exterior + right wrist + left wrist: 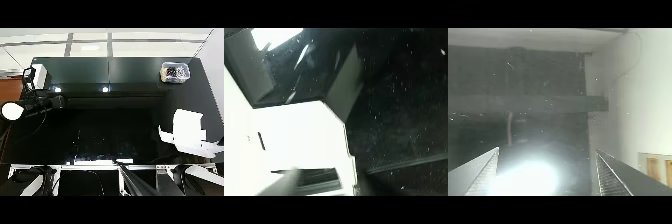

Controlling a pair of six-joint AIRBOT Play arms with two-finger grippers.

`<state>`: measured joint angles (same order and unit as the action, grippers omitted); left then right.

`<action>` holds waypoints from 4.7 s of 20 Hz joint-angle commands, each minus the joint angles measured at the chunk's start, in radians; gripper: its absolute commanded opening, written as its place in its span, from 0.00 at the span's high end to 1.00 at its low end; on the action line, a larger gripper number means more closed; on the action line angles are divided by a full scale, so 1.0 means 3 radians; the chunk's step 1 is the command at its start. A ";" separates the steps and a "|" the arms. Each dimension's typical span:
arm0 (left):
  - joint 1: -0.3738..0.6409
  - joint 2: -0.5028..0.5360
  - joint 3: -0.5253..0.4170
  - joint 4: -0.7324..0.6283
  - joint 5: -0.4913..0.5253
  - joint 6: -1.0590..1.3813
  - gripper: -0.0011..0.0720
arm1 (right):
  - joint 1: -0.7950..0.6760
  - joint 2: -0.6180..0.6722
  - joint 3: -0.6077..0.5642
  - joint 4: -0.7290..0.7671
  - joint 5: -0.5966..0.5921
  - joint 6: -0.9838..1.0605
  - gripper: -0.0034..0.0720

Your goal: Fold the box and place the chain.

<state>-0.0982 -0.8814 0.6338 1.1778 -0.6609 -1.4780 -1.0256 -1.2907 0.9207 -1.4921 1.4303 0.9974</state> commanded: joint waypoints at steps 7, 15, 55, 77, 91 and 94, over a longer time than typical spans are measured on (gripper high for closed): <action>-0.0003 -0.0084 0.0000 -0.0131 -0.0039 0.0001 0.02 | 0.0465 0.0179 -0.0023 0.0753 0.0188 -0.0338 0.94; -0.0003 -0.0084 0.0000 -0.0131 -0.0090 0.0003 0.02 | 0.1785 0.0941 -0.0029 0.1746 -0.0332 0.0430 0.94; -0.0440 -0.3471 0.2621 -0.1325 -0.3065 0.2787 0.68 | 0.4461 0.1223 -0.1615 0.3053 -0.2720 0.0615 0.94; -0.0799 -0.2344 0.1314 -0.1781 -0.1815 0.5027 0.95 | 0.3955 0.1217 -0.0814 0.2183 -0.1512 -0.1898 0.04; -0.1090 -0.2351 0.1312 -0.1397 -0.1162 0.4995 0.95 | 0.4999 0.0829 -0.1275 0.2010 -0.2089 -0.2932 0.04; -0.1090 -0.2351 0.1312 -0.1397 -0.1161 0.4991 0.95 | 0.5226 0.0676 -0.1286 0.2031 -0.2166 -0.2928 0.04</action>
<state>-0.4244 -1.5871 1.0275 0.7555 -1.0080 0.0269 0.4866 -1.0470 0.5396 -0.8799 0.8055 0.1337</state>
